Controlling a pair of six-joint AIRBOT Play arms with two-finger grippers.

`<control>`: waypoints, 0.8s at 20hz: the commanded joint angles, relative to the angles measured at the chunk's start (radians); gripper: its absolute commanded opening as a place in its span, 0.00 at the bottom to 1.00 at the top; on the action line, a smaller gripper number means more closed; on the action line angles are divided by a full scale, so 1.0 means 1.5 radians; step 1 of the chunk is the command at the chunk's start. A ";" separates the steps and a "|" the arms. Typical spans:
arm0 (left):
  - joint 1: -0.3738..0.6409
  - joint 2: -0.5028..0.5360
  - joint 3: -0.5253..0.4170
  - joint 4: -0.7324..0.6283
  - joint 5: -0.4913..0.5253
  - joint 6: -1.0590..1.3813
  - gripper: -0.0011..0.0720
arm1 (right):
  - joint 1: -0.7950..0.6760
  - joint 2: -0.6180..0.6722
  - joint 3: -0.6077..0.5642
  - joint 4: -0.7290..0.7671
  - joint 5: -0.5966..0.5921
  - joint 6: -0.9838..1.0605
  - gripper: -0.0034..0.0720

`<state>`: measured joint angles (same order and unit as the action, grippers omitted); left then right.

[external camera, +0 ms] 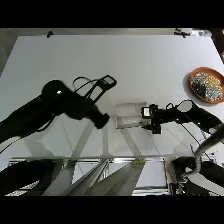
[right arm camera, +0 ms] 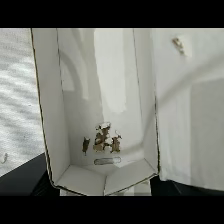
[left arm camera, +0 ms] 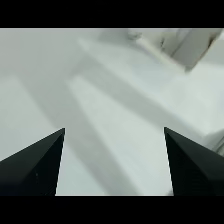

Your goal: Fold the box and place the chain.

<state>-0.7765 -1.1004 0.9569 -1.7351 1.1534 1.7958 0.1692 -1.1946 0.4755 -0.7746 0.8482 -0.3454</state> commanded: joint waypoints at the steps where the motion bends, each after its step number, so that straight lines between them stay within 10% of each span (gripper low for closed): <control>1: 0.026 0.120 -0.153 -0.026 -0.068 0.411 0.98 | 0.000 0.001 0.001 0.000 0.000 0.000 0.62; 6: 0.023 0.142 -0.304 -0.289 -0.303 0.688 0.98 | 0.000 0.001 0.001 0.000 0.000 0.000 0.62; 16: 0.018 -0.035 -0.284 -0.516 -0.408 0.763 0.98 | 0.000 0.001 0.001 0.000 0.000 0.000 0.62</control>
<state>-0.7479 -1.1114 0.5198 -2.4260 0.5873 2.9025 0.1692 -1.1946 0.4755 -0.7746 0.8482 -0.3454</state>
